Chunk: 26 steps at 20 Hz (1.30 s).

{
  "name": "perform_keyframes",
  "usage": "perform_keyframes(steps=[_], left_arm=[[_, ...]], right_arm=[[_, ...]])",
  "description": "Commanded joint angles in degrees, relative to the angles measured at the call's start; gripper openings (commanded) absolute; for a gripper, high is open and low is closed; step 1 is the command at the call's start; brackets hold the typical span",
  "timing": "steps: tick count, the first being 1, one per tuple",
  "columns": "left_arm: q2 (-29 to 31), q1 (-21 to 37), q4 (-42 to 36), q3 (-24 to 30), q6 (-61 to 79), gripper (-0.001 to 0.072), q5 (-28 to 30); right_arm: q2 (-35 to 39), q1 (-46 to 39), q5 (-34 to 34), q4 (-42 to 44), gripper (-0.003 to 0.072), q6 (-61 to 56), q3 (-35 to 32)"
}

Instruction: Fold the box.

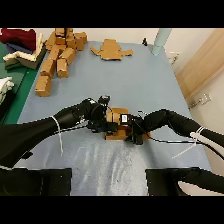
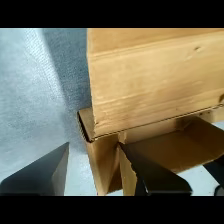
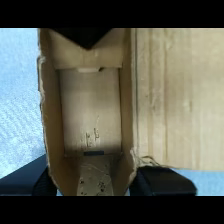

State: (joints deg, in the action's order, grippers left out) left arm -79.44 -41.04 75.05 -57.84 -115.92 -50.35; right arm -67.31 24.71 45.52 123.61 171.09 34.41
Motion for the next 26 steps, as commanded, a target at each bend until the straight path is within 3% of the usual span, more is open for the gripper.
perform_keyframes(steps=[1, 9, 12, 21, 22, 23, 24, 26], left_arm=[[-2.2, -0.4, -0.5, -0.7, -1.2, 0.0486, -1.4], [-7.7, -0.6, -0.2, -9.4, -2.7, 0.0476, -9.8], [-9.4, -1.1, 0.0, -10.1, -3.3, 0.0476, -11.8], [-10.1, -1.0, 0.9, -10.1, -3.3, 0.0468, -9.1], [-10.1, -1.0, 0.8, -10.1, -3.5, 0.0348, -8.4], [-10.1, -1.0, 0.8, -10.1, -3.5, 0.0159, -7.8], [-10.1, -1.0, 0.8, -10.1, -3.5, 0.0102, -7.1], [-10.1, -1.1, 0.8, -10.1, -4.1, 0.0101, -6.4]], right_arm=[[0.0, 0.0, 0.0, 0.0, 0.0540, 0.0, 0.0], [0.0, 0.0, 0.0, 0.0, 0.0540, 0.0, 0.0], [0.0, 0.0, 0.0, 0.0, 0.0540, 0.0, 0.0], [0.0, 0.0, 0.0, 0.0, 0.0540, 0.0, 0.0], [0.0, 0.0, 0.0, 0.0, 0.0540, 0.0, 0.0], [0.0, 0.0, 0.0, 0.0, 0.0540, 0.0, 0.0], [0.0, 0.0, 0.0, 0.0, 0.0540, 0.0, 0.0], [0.0, 0.0, 0.0, 0.0, 0.0541, 0.0, 0.0]])
